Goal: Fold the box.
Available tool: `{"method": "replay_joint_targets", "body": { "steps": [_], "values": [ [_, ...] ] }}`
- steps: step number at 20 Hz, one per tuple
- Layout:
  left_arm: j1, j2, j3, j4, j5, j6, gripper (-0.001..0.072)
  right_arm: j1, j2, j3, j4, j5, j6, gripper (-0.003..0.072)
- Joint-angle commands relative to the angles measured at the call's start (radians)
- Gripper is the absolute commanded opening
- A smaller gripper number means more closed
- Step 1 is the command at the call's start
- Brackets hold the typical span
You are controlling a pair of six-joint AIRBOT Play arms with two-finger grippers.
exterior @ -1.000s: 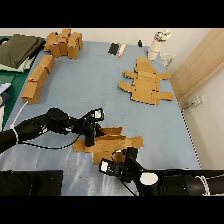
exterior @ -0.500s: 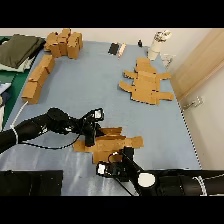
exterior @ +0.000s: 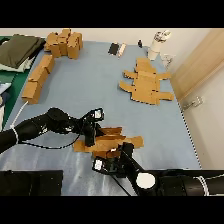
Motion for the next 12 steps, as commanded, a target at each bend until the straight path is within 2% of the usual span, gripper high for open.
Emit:
{"method": "replay_joint_targets", "body": {
  "steps": [1, 3, 7, 10, 12],
  "values": [
    [0.0, 0.0, 0.0, 0.0, 0.0, 0.0, 0.0013, 0.001, 0.001, 0.006, 0.002, -0.003, 0.008, 0.0576],
    [0.0, 0.0, 0.0, 0.0, 0.0, 0.0, 0.0013, -0.006, 0.011, 0.006, -0.015, -0.016, 0.042, 0.0712],
    [0.0, 0.0, 0.0, 0.0, 0.0, 0.0, 0.0013, -0.099, 0.103, -0.014, 0.013, 0.022, 0.044, 0.0713],
    [0.0, 0.0, 0.0, 0.0, 0.0, 0.0, 0.0013, -0.201, 0.211, -0.111, 0.044, 0.222, -0.069, 0.0713],
    [0.0, 0.0, 0.0, 0.0, 0.0, 0.0, 0.0013, -0.287, 0.286, -0.158, 0.127, 0.33, -0.2, 0.0712]
  ]
}}
